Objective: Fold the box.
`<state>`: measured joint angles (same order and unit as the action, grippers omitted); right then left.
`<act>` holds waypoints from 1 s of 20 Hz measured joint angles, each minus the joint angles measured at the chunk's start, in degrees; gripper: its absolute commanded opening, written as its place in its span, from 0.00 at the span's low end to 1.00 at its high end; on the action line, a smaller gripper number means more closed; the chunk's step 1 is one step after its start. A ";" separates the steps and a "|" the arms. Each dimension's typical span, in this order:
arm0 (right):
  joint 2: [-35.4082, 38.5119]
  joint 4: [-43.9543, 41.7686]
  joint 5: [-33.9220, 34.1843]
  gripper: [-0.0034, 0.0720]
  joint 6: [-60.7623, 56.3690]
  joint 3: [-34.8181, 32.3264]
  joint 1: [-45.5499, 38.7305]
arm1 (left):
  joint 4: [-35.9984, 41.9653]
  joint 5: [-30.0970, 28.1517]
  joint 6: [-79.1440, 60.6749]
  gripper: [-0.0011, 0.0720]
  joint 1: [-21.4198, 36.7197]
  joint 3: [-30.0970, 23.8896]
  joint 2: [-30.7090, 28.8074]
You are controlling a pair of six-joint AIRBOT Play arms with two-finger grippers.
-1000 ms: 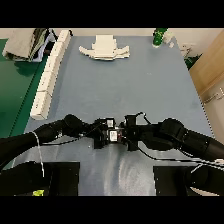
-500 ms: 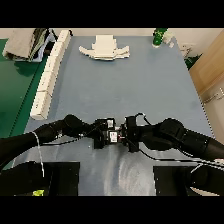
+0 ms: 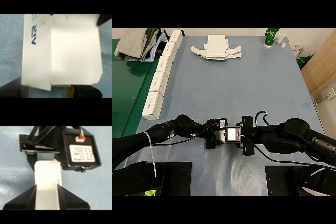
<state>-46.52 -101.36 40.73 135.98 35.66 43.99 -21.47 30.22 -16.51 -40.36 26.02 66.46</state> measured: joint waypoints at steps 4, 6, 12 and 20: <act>-2.21 1.64 -0.42 0.56 -1.01 -0.22 -0.04 | 0.04 -0.24 0.17 0.55 0.00 0.00 0.00; -3.54 3.23 -1.79 0.56 -1.16 -0.04 -0.04 | 0.07 -0.42 0.24 0.55 0.02 0.00 0.00; -2.97 3.69 -1.16 0.82 -1.57 1.22 -0.04 | 0.00 0.07 0.00 0.55 0.00 0.00 0.00; 2.49 0.63 1.62 0.75 -1.57 1.55 0.00 | 0.02 -0.07 0.00 0.55 0.00 0.00 0.00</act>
<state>-44.03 -100.73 42.35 134.41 37.21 43.99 -21.45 30.15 -16.51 -40.36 26.02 66.46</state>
